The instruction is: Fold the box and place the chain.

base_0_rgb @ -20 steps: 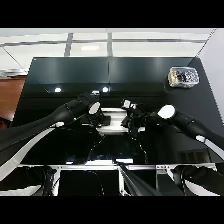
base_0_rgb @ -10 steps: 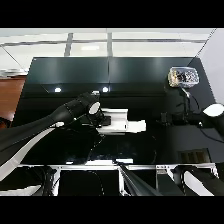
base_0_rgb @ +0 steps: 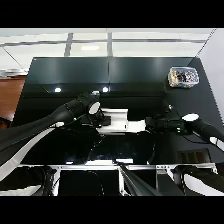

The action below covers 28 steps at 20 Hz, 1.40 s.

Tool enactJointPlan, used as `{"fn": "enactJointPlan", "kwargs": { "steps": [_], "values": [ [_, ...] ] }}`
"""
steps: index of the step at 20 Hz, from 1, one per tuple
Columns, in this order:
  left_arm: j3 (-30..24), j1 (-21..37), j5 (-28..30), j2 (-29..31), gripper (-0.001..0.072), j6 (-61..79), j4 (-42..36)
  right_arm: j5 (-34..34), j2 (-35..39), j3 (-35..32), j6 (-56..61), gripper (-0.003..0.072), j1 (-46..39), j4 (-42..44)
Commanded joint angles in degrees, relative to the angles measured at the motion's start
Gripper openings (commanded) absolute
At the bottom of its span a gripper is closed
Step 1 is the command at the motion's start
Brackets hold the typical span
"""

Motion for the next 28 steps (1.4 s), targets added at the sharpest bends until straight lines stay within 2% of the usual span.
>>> {"fn": "enactJointPlan", "kwargs": {
  "steps": [1, 4, 5, 6, 7, 13, 16, 17, 20, 23, 24, 28],
  "values": [
    [0.0, 0.0, 0.0, 0.0, 0.0028, 0.0, 0.0, 1.8, -2.6, 3.8, -1.9, 0.0016, 3.6, 2.5],
    [0.0, 0.0, 0.0, 0.0, 0.0029, 0.0, 0.0, 8.3, -2.6, 7.2, -2.9, 0.0019, 3.7, 0.8],
    [0.0, 0.0, 0.0, 0.0, 0.0028, 0.0, 0.0, 10.3, -2.6, 8.0, -3.6, 0.0162, 3.7, 0.6],
    [0.0, 0.0, 0.0, 0.0, 0.0028, 0.0, 0.0, 12.0, -2.6, 8.6, -4.7, 0.0501, 3.7, 0.5],
    [0.0, 0.0, 0.0, 0.0, 0.0028, 0.0, 0.0, 13.2, -2.6, 9.2, -5.2, 0.0582, 3.7, 0.5],
    [0.0, 0.0, 0.0, 0.0, 0.0029, 0.0, 0.0, 13.3, -2.6, 13.3, -5.2, 0.0581, 8.3, 0.7],
    [0.0, 0.0, 0.0, 0.0, 0.0029, 0.0, 0.0, 11.0, -2.6, 16.3, -0.5, 0.0577, 11.6, -2.4],
    [0.0, 0.0, 0.0, 0.0, 0.0028, 0.0, 0.0, 10.8, -2.6, 17.3, 1.6, 0.0468, 12.4, -4.8],
    [0.0, 0.0, 0.0, 0.0, 0.0028, 0.0, 0.0, 10.3, -2.6, 19.3, 6.2, 0.0461, 14.5, -10.6],
    [0.0, 0.0, 0.0, 0.0, 0.0029, 0.0, 0.0, 9.4, -2.6, 20.0, 9.6, 0.046, 15.9, -12.5],
    [0.0, 0.0, 0.0, 0.0, 0.0029, 0.0, 0.0, 8.7, -2.6, 20.2, 10.4, 0.0404, 16.6, -13.0],
    [0.0, 0.0, 0.0, 0.0, 0.0029, 0.0, 0.0, 5.7, -2.6, 21.2, 14.3, 0.0405, 20.0, -16.5]
  ]
}}
